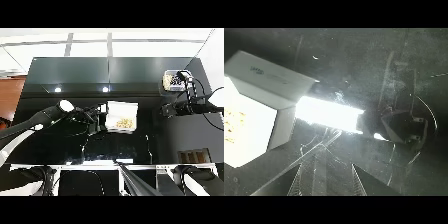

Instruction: Fold the box and place the chain.

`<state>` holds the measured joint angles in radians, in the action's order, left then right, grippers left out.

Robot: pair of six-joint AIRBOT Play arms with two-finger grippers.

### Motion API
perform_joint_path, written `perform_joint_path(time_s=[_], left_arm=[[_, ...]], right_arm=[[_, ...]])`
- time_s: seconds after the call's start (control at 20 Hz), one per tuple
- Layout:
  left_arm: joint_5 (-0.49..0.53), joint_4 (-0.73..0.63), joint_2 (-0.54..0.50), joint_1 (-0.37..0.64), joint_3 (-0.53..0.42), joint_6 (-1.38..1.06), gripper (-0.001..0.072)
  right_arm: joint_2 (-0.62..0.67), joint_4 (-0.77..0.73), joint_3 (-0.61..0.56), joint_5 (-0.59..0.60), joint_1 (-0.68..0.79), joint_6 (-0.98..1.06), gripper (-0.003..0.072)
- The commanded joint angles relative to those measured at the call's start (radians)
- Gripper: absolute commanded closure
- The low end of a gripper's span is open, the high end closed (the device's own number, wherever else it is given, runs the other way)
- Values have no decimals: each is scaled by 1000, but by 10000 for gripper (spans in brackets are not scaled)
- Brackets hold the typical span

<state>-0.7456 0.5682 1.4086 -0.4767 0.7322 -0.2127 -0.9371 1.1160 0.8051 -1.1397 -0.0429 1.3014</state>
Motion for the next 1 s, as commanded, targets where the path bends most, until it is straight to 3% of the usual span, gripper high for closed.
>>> perform_joint_path(time_s=[0.0,0.85,0.95], left_arm=[[1,29,4,0,20,6,-4],[-44,26,5,-28,22,7,-3],[-43,15,5,-39,22,7,26]], right_arm=[[-1,1,0,-2,-1,0,307],[-1,3,0,-1,-1,0,308],[-1,3,-4,11,-1,0,308]])
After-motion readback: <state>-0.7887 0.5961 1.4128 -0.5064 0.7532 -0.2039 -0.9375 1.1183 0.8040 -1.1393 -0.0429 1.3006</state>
